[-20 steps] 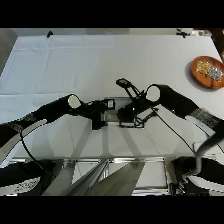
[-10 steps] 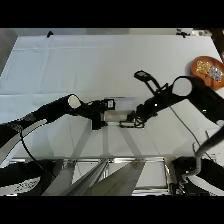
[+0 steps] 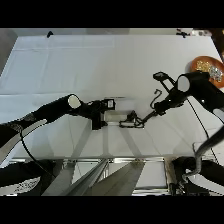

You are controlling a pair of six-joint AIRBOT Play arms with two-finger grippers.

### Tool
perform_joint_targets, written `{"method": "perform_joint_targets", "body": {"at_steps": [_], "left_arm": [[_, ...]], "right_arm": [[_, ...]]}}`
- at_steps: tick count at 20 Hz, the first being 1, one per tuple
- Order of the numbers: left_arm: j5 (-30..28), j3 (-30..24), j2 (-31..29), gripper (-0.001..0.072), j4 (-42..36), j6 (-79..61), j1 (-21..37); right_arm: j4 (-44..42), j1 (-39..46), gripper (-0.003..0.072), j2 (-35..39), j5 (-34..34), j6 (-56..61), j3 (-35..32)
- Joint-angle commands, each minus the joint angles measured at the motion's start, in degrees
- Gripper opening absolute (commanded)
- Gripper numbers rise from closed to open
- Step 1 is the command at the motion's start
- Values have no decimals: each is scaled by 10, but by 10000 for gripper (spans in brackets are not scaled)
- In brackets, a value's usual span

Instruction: Fold the box and place the chain.

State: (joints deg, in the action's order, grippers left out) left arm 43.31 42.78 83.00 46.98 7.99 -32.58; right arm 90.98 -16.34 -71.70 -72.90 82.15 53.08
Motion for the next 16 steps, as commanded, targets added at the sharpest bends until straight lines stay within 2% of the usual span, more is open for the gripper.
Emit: {"method": "perform_joint_targets", "body": {"at_steps": [1, 4, 10, 14, 16], "left_arm": [[0, 0, 0, 135, 0, 0, 0], [0, 0, 0, 135, 0, 0, 0], [0, 0, 0, 135, 0, 0, 0], [0, 0, 0, 135, 0, 0, 0], [0, 0, 0, 135, 0, 0, 0]], "right_arm": [[18, -16, 669, -59, 41, 5, 0], [-12, -24, 667, -71, 71, 3, 0], [-24, -22, 663, -93, 61, 4, 0], [-34, -22, 507, -105, 61, 4, -8], [-34, -22, 381, -105, 59, 4, -11]]}}
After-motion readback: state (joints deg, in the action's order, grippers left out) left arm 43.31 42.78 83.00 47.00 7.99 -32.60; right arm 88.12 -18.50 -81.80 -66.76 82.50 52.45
